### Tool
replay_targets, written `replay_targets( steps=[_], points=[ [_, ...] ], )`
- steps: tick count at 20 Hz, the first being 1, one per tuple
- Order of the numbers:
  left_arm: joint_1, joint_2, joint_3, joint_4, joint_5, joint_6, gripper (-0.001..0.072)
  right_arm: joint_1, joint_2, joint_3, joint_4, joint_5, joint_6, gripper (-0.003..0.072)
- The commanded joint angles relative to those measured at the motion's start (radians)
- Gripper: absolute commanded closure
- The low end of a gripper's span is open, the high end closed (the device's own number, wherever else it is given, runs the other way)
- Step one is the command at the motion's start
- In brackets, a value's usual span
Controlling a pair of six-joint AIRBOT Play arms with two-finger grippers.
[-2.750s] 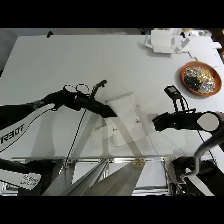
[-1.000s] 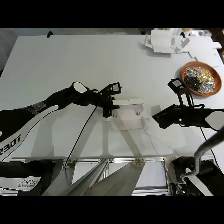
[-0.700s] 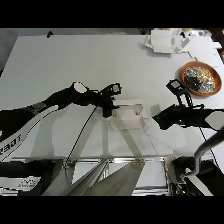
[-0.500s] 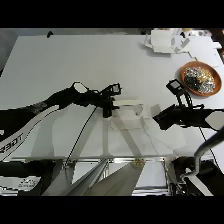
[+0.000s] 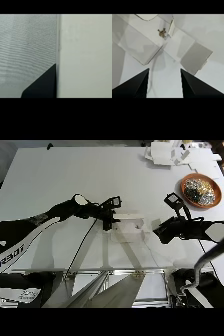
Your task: Fold the box and place the chain.
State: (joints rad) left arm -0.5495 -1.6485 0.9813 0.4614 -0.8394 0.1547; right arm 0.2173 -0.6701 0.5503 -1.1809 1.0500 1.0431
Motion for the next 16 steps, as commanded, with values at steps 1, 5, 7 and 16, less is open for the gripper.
replay_targets(
  steps=[1, 5, 7, 16],
  points=[
    [0.000, -0.001, -0.001, 0.003, -0.003, 0.002, 0.0698, 0.001, 0.001, 0.001, 0.014, 0.034, -0.155, 0.0256],
    [-0.001, -0.001, -0.001, 0.003, -0.002, 0.002, 0.0699, 0.001, -0.012, -0.002, 0.117, 0.056, -0.426, 0.0469],
    [-0.001, -0.001, -0.001, 0.003, -0.003, 0.002, 0.0699, 0.002, -0.053, -0.002, 0.138, 0.085, -0.578, 0.0665],
    [-0.001, -0.001, -0.001, 0.003, -0.003, 0.002, 0.0699, 0.188, -0.304, -0.003, 0.055, -0.024, -0.659, 0.0335]
  ],
)
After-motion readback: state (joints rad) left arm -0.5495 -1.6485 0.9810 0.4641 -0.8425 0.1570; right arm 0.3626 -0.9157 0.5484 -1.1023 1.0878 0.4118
